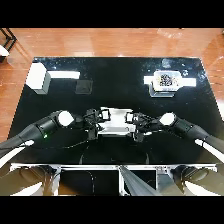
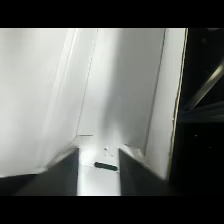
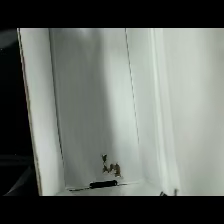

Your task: Fold the box and place the chain.

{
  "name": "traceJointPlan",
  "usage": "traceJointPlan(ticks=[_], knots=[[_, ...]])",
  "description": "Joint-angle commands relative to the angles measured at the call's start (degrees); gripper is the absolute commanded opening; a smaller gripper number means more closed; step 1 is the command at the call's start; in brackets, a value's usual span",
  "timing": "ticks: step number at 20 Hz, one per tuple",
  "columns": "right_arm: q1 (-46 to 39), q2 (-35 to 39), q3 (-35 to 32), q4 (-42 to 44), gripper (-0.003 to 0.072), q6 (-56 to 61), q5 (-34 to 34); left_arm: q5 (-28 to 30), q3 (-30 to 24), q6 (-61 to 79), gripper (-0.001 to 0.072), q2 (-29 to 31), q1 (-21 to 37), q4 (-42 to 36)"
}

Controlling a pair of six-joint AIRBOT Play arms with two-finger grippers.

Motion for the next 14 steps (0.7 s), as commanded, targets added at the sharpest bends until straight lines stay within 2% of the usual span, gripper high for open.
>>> traceJointPlan(ticks=[1,3,7,11,14], knots=[[0.04,-0.04,0.0,-0.02,0.0235,0.0,0.04,-0.04,0.04,0.0,0.0185,-0.02,-0.02,-0.04],[0.04,-0.04,0.0,-0.02,0.0235,-0.02,0.04,-0.02,0.07,-0.37,0.0029,0.24,0.04,0.42],[0.04,-0.04,0.0,-0.02,0.0235,-0.02,0.04,-0.37,0.42,-12.24,0.0018,3.8,2.67,6.43],[0.04,-0.04,0.0,-0.02,0.0235,-0.02,0.04,-0.85,0.42,-24.48,0.0019,13.14,9.22,10.78],[0.04,-0.04,0.0,-0.02,0.0235,-0.02,0.04,-8.17,0.39,-36.54,0.0019,18.67,17.33,11.02]])
